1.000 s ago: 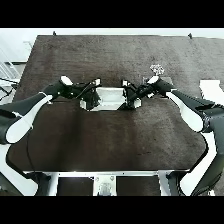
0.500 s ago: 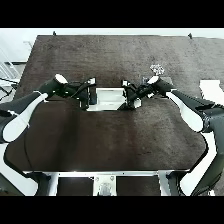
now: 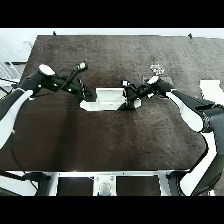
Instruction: Fold the box and place the chain.
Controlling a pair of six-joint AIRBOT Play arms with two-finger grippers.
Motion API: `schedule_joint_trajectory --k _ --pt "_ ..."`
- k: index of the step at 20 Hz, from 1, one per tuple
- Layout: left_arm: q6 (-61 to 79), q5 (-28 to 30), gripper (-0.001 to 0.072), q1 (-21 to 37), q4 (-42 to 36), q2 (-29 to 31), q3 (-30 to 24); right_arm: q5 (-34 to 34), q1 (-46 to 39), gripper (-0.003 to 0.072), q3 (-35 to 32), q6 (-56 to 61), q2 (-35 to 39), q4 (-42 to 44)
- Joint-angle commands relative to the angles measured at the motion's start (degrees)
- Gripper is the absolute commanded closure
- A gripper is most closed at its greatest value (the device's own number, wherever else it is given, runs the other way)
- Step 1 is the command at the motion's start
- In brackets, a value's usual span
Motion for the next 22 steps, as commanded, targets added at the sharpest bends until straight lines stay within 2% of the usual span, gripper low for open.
schedule_joint_trajectory --k 1,5,7,12,14,18,22 --pt "-20.6 4.0 0.0693 1.8 -0.2 5.4 -1.6 0.0 0.0 0.0108 0.0 0.0 0.0 0.0" --pt "-35.3 9.0 0.0694 5.0 -0.1 11.8 -10.8 0.0 0.0 0.0108 0.0 0.0 0.0 0.0" --pt "-38.8 8.3 0.0693 6.7 1.7 14.0 -14.3 0.0 0.0 0.0108 0.0 0.0 0.0 0.0" --pt "-48.4 2.4 0.0693 10.4 13.9 15.1 -15.6 0.0 0.0 0.0108 0.0 0.0 0.0 0.0" --pt "-51.9 2.9 0.0693 10.4 18.4 15.1 -15.9 0.0 0.0 0.0108 0.0 0.0 0.0 0.0" --pt "-54.1 6.9 0.0693 10.4 16.1 13.7 -19.1 0.0 0.0 0.0108 0.0 0.0 0.0 0.0" --pt "-49.4 7.1 0.0693 10.1 7.3 7.0 -19.1 0.0 0.0 0.0108 0.0 0.0 0.0 0.0"
